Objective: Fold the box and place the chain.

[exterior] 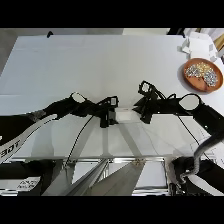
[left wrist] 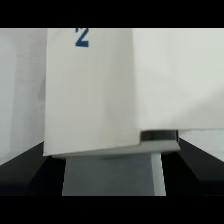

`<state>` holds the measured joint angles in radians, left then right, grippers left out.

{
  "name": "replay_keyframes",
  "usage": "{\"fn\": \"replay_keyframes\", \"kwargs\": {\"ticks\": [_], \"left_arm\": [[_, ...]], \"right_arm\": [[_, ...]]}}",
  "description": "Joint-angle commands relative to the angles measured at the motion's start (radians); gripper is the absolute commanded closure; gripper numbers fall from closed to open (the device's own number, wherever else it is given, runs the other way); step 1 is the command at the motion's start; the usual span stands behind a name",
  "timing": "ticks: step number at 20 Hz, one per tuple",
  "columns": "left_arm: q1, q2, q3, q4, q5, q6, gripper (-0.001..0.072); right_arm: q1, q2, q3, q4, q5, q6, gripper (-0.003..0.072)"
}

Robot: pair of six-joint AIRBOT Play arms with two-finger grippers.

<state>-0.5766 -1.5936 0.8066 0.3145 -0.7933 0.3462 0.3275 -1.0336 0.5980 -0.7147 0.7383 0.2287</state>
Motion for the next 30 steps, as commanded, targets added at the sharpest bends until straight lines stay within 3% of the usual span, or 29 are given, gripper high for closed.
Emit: {"fn": "replay_keyframes", "kwargs": {"ticks": [1, 4, 8, 11, 13, 19, 23, 30], "left_arm": [[0.002, 0.0, 0.0, -0.007, 0.019, -0.006, 0.0624], [0.002, 0.0, 0.0, -0.008, 0.018, -0.006, 0.0624], [0.002, 0.0, 0.0, -0.008, 0.018, -0.006, 0.0624], [0.002, 0.0, 0.0, -0.007, 0.018, -0.006, 0.0624], [0.002, 0.0, 0.0, -0.008, 0.018, -0.006, 0.0624], [0.002, 0.0, 0.0, -0.008, 0.018, -0.006, 0.0624], [0.002, 0.0, 0.0, -0.008, 0.018, -0.006, 0.0624], [0.002, 0.0, 0.0, -0.008, 0.018, -0.006, 0.0624]], "right_arm": [[0.017, -0.008, -0.013, -0.02, -0.047, -0.002, 0.0509], [0.017, -0.008, -0.013, -0.021, -0.061, -0.001, 0.0509], [0.018, -0.005, -0.013, -0.022, 0.029, -0.003, 0.0504], [0.017, 0.023, -0.013, -0.022, 0.083, -0.052, 0.0384], [0.018, 0.03, -0.012, -0.038, 0.089, -0.051, 0.0364], [0.017, 0.03, -0.013, -0.152, 0.035, -0.05, 0.0368], [0.017, 0.029, -0.013, -0.184, -0.018, -0.049, 0.043], [0.022, 0.03, -0.013, -0.16, -0.021, -0.043, 0.0468]]}}
